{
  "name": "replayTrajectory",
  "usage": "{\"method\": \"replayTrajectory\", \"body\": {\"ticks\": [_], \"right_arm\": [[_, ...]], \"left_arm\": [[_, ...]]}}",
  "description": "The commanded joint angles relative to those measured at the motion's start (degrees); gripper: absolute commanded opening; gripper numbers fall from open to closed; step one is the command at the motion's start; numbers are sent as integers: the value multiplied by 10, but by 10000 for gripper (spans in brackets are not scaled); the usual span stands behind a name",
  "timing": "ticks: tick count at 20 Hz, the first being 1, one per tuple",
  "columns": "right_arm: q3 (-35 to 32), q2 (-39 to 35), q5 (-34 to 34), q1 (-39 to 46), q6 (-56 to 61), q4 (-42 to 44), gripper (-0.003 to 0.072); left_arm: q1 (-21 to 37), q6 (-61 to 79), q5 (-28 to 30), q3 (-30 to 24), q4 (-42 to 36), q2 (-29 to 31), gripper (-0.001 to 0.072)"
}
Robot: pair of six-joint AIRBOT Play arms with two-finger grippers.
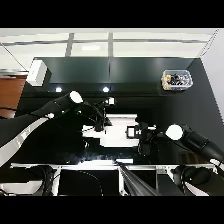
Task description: Fold the box and place the chain.
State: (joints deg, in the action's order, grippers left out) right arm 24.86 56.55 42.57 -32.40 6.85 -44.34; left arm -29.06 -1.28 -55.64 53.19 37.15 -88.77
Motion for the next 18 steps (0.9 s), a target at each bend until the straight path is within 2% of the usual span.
{"method": "replayTrajectory", "body": {"ticks": [1,6,15,18], "right_arm": [[1,-20,-11,7,25,5,662],[13,-61,-16,70,26,6,662],[26,-57,-27,112,23,9,662],[25,-37,-12,112,-10,40,662]], "left_arm": [[0,0,-1,0,-1,0,29],[0,-3,-2,0,-1,0,30],[0,-4,-3,0,-1,0,30],[0,-4,-3,0,-1,0,29]]}}
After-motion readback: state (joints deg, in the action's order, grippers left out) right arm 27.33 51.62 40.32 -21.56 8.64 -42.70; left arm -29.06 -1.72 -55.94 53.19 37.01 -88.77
